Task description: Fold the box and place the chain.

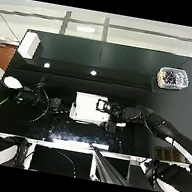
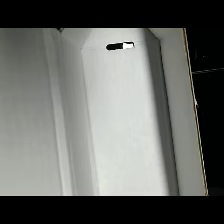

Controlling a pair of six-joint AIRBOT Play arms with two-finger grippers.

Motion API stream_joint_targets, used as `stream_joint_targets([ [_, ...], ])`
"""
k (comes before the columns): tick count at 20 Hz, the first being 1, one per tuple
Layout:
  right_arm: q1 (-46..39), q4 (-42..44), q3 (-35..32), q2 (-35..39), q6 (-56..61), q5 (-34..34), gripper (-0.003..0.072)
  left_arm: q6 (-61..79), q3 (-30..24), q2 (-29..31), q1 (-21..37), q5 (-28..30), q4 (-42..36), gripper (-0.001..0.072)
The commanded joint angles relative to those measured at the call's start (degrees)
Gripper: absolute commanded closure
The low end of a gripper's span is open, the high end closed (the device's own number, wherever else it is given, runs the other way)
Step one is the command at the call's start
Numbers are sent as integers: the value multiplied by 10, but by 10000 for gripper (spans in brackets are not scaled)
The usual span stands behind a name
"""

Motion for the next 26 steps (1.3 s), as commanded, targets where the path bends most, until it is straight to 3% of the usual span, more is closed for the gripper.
stream_joint_targets([
  [1, 0, 0, 1, 0, 0, 0, 280, -44, 1, 17, -46, 50, 1, 3],
  [11, 0, 0, 1, 0, 0, 0, 280, -102, 3, 40, -138, 144, 12, 4],
  [16, 0, 0, 1, 0, 0, 0, 280, -181, 3, 40, -189, 181, 102, 4],
  [23, 0, 0, 1, 0, 0, 0, 281, -254, 6, 38, -228, 220, 150, 9],
  [26, 0, 0, 1, 0, 0, 0, 281, -348, 22, 38, -263, 213, 229, 21],
])
